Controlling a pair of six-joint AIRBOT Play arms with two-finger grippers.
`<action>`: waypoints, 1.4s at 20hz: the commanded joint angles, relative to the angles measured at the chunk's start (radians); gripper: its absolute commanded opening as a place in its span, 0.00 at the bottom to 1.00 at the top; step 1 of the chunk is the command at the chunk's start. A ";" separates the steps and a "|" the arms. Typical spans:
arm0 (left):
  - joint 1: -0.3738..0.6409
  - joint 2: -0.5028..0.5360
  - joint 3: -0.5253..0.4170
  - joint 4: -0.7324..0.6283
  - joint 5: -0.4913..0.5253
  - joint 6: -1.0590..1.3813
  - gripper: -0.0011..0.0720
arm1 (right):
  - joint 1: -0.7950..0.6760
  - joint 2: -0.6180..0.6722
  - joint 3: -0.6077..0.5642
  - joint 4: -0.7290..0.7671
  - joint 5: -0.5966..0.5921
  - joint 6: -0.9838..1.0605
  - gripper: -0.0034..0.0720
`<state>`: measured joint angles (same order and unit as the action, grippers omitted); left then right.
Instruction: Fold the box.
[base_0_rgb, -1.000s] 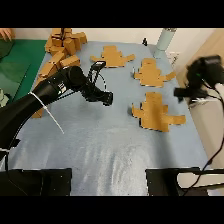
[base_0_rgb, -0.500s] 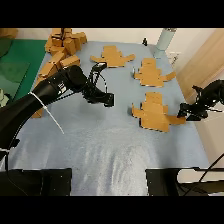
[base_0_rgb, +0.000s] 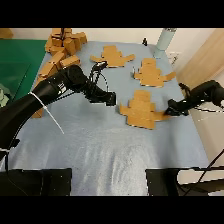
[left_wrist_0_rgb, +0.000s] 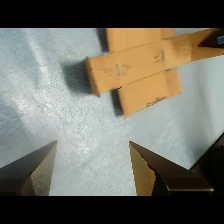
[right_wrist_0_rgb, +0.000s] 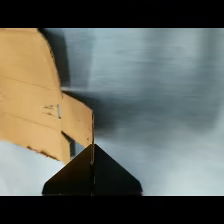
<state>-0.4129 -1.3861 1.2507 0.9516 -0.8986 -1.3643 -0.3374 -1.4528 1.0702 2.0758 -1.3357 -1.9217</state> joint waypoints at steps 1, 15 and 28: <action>0.007 0.006 0.001 -0.021 -0.005 0.052 0.98 | 0.133 0.037 -0.071 0.196 -0.006 -0.012 0.05; 0.090 0.040 0.001 -0.096 -0.175 0.092 0.98 | 0.385 0.304 -0.471 0.210 0.333 0.139 0.42; 0.291 -0.074 -0.009 -0.145 -0.299 0.184 0.97 | 0.637 0.374 -0.513 0.270 0.441 -0.081 0.05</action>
<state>-0.1715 -1.4094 1.2484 0.8310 -1.1355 -1.2228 0.2367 -1.1347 0.5842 2.3486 -0.9447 -1.9507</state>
